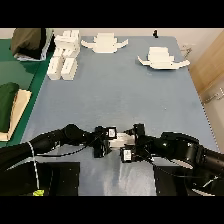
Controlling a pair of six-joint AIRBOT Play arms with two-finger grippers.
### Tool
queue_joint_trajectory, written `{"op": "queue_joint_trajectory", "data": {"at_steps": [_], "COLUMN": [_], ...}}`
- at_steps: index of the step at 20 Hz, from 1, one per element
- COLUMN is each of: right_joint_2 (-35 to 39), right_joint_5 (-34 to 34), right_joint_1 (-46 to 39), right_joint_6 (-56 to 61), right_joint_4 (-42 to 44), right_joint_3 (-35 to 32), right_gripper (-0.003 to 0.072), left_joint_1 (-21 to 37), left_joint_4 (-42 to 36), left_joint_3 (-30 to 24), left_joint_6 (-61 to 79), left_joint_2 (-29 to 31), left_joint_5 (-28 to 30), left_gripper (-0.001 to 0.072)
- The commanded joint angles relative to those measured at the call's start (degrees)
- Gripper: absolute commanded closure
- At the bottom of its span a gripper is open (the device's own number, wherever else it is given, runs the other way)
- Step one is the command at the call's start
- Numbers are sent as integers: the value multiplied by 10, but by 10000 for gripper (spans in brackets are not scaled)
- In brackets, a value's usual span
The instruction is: Fold the box.
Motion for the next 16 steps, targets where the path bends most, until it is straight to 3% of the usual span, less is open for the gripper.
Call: {"op": "queue_joint_trajectory", "data": {"at_steps": [1,6,7,8,11,13,16], "right_joint_2": [1,-5,-8,-11,-20,-22,-22], "right_joint_5": [-4,3,7,11,21,23,37], "right_joint_1": [0,0,0,0,0,0,0], "right_joint_6": [1,1,1,1,0,0,-1], "right_joint_4": [-5,-8,1,12,58,71,89], "right_joint_3": [8,9,9,9,9,8,8], "right_gripper": [186,187,205,282,291,356,368], "left_joint_1": [0,0,0,0,0,0,0], "left_joint_4": [0,0,0,0,0,0,0], "left_joint_3": [0,0,0,0,0,0,0], "left_joint_6": [1,1,1,1,1,1,1], "left_joint_2": [0,0,0,0,0,0,0], "left_joint_5": [0,0,0,0,0,0,0], "left_gripper": [197,197,197,197,197,197,197]}}
